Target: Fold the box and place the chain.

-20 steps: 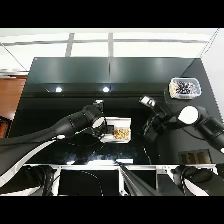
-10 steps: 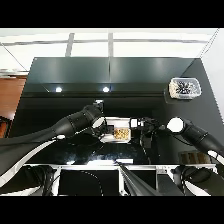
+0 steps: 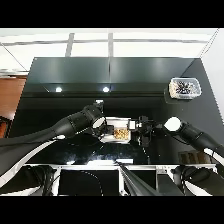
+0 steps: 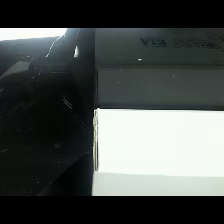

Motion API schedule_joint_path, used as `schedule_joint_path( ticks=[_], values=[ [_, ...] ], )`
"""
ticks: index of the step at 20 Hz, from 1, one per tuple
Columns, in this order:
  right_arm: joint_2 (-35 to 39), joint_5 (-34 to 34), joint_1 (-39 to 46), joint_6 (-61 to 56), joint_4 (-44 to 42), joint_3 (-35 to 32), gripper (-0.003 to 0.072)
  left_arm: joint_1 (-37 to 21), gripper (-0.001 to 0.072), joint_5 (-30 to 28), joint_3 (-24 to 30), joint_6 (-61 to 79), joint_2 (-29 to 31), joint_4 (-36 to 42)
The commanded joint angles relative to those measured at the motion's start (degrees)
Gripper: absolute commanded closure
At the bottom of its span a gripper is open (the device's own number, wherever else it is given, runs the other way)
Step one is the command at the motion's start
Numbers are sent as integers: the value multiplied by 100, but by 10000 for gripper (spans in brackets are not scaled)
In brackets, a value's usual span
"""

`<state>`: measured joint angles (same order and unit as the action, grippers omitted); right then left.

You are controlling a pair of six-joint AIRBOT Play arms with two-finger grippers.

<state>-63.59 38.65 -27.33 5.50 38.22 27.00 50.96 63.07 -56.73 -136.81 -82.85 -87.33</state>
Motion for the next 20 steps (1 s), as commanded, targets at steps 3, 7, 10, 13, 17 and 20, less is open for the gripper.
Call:
schedule_joint_path(
  ticks=[3,7,10,13,17,20],
  values=[
    [-98,-35,-7,79,-164,-2,233,0,678,2,2,11,0,-26],
    [-98,81,-7,74,-164,-2,680,0,678,2,2,11,0,-26],
    [-96,79,-4,-24,-153,-2,679,0,678,2,2,11,0,-26],
    [17,79,59,-675,76,0,679,0,679,4,2,11,0,-26],
    [588,745,363,-2413,992,107,681,0,678,4,2,11,0,-26],
    [1078,1808,595,-3080,1093,498,680,0,678,4,2,11,0,-26]
  ],
)
